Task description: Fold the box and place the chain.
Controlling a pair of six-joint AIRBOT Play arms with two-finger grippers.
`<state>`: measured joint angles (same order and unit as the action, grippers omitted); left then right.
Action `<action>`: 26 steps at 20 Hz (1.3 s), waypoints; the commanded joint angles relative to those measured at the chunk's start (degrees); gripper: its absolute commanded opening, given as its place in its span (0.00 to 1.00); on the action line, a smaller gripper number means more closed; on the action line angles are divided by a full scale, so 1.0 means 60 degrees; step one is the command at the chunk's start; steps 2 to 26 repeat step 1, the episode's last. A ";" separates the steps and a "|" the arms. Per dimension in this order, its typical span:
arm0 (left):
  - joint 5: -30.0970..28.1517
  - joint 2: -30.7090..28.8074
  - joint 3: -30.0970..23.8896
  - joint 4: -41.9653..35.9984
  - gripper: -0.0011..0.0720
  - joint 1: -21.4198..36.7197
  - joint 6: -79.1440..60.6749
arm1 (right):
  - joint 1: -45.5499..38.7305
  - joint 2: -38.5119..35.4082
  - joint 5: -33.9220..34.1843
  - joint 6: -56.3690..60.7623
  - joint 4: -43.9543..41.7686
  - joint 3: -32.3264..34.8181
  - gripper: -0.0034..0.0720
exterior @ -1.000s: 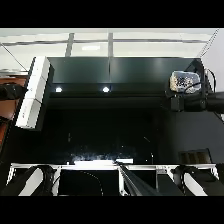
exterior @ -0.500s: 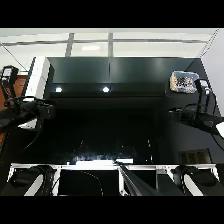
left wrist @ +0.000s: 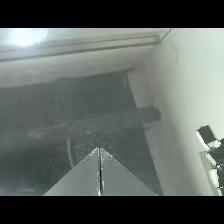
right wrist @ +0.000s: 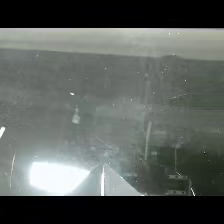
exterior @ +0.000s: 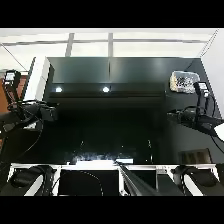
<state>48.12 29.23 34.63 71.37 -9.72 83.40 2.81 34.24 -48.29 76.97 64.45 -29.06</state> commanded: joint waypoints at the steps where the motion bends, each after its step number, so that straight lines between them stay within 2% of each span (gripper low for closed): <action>1: -0.0022 -0.0011 -0.0011 0.0029 0.05 -0.0015 0.0036 | 0.0011 -0.0007 0.0007 0.0004 0.0015 0.0007 0.06; 26: -0.0022 -0.0011 -0.0011 0.0029 0.05 -0.0015 0.0036 | 0.0011 -0.0007 0.0007 0.0004 0.0015 0.0007 0.06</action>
